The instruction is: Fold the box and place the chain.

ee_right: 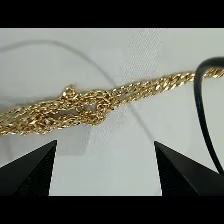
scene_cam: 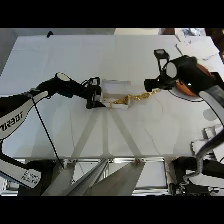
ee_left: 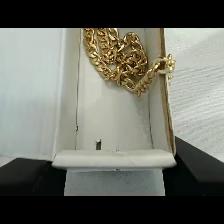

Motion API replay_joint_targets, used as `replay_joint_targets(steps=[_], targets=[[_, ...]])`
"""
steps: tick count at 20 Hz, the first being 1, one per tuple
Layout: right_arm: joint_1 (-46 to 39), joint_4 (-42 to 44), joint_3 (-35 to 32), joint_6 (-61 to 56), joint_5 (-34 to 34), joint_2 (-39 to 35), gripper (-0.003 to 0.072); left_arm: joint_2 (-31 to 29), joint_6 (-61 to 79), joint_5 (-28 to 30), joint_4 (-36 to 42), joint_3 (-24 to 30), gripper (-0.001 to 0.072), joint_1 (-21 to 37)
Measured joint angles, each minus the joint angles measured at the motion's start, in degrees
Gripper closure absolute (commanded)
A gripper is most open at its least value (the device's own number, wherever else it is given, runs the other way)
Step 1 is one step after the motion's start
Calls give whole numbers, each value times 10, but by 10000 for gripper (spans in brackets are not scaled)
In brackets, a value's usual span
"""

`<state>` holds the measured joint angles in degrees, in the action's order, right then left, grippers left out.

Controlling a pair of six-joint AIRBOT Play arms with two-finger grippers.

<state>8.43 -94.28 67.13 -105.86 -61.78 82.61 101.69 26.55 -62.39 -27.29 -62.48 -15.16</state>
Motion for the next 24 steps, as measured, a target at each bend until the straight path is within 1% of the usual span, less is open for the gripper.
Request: replay_joint_targets(steps=[3, 5, 6, 9, 10, 11, 12, 14, 15, 16, 21, 24], targets=[[1, 13, 0, -45, -2, 43, 1, 0, 0, 0, 0, 0, 488, 0], [1, 34, 0, -64, 11, 66, 4, 0, 0, 0, 0, 0, 488, 0], [1, 47, 0, -70, 21, 75, 25, 0, 0, 0, 0, 0, 488, 0], [1, 68, 0, -89, 42, 95, 56, 0, 0, 0, 0, 0, 488, 0], [1, 72, 0, -95, 45, 101, 117, 0, 0, 0, 0, 0, 488, 0], [1, 77, 1, -98, 47, 105, 145, 0, 0, 0, 0, 0, 488, 0], [2, 78, 1, -100, 49, 109, 210, 0, 0, 0, 0, 0, 488, 0], [4, 82, 1, -104, 52, 117, 419, 0, 0, 0, 0, 0, 488, 0], [6, 82, 1, -106, 58, 120, 556, 0, 0, 0, 0, 0, 488, 0], [10, 81, 1, -107, 65, 122, 666, 0, 0, 0, 0, 0, 488, 0], [37, 38, 0, -108, 65, 124, 676, 0, 0, 0, 0, 0, 488, 0], [60, 6, -2, -107, 53, 107, 676, 0, 0, 0, 0, 0, 488, 0]])
